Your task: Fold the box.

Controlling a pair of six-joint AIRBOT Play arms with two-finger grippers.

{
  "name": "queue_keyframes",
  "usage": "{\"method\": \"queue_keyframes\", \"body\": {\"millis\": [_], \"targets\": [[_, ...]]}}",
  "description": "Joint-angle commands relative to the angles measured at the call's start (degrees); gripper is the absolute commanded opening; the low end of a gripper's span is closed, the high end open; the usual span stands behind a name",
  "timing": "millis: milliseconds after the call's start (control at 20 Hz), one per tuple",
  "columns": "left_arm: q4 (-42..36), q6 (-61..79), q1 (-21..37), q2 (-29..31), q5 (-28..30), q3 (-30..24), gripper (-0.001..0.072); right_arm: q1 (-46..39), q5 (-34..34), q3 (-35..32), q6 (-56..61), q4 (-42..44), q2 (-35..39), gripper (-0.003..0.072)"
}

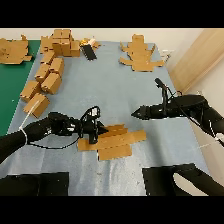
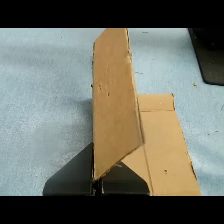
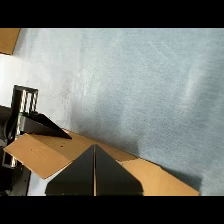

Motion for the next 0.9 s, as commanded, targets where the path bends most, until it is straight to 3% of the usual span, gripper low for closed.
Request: {"method": "queue_keyframes", "body": {"millis": [0, 200, 650, 850], "targets": [[1.18, -0.07, 0.02, 0.11, 0.20, 0.07, 0.0014, 0.02, 0.00, -0.02, 0.00, -0.17, 0.04, 0.0005], [5.55, -2.08, 0.02, 0.81, 0.22, 0.04, 0.0014, 0.02, 0.00, -0.02, 0.02, -1.25, 0.04, 0.0006], [5.60, -2.58, 0.02, 1.20, 0.44, 0.17, 0.0014, 0.07, 0.00, -0.02, -0.39, -2.16, 0.31, 0.0005], [5.51, -2.58, 0.00, 1.20, 0.39, 0.17, 0.0014, 2.64, 0.59, -0.59, 1.01, -10.25, 5.18, 0.0004]]}}
